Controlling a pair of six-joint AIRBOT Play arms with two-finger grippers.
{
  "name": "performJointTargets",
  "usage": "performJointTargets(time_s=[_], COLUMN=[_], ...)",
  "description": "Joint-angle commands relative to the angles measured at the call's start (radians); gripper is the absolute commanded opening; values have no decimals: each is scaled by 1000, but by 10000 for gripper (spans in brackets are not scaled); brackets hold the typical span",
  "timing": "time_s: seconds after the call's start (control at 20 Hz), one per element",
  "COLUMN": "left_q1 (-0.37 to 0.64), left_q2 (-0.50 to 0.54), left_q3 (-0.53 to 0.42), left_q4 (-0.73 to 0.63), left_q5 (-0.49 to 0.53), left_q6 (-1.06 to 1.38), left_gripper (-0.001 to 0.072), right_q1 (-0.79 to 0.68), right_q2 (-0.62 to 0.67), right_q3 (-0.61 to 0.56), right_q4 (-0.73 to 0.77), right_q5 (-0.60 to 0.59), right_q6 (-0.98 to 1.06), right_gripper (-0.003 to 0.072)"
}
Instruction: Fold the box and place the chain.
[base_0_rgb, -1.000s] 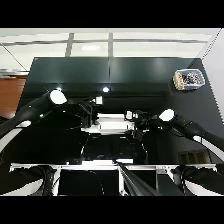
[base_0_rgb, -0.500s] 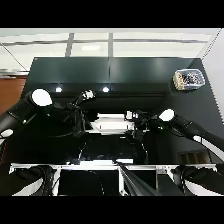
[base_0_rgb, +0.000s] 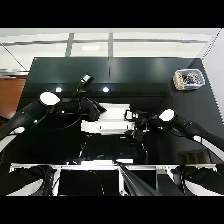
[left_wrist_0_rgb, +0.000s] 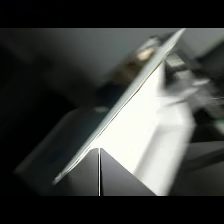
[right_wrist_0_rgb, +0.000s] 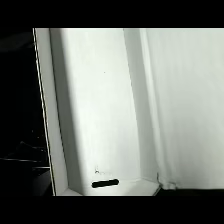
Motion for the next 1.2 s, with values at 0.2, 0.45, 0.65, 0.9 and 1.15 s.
performJointTargets(time_s=[0.2, 0.45, 0.65, 0.9, 1.15], left_q1=[-48, -26, 69, 192, 118], left_q2=[-174, -169, 14, 172, 163], left_q3=[81, 162, 177, -30, -167], left_q4=[246, 268, 358, 294, 301], left_q5=[-19, -72, -211, -320, -139], left_q6=[20, -6, -132, 156, 524], left_gripper=[26, 26, 25, 371, 718], right_q1=[1, 1, 1, 1, 1], right_q2=[-1, -1, -1, -1, -1], right_q3=[0, 0, 0, 0, 0], right_q4=[0, 1, 1, 1, 1], right_q5=[0, 0, 0, 0, 0], right_q6=[0, 0, 0, 0, 0], right_gripper=[424, 424, 424, 424, 424])
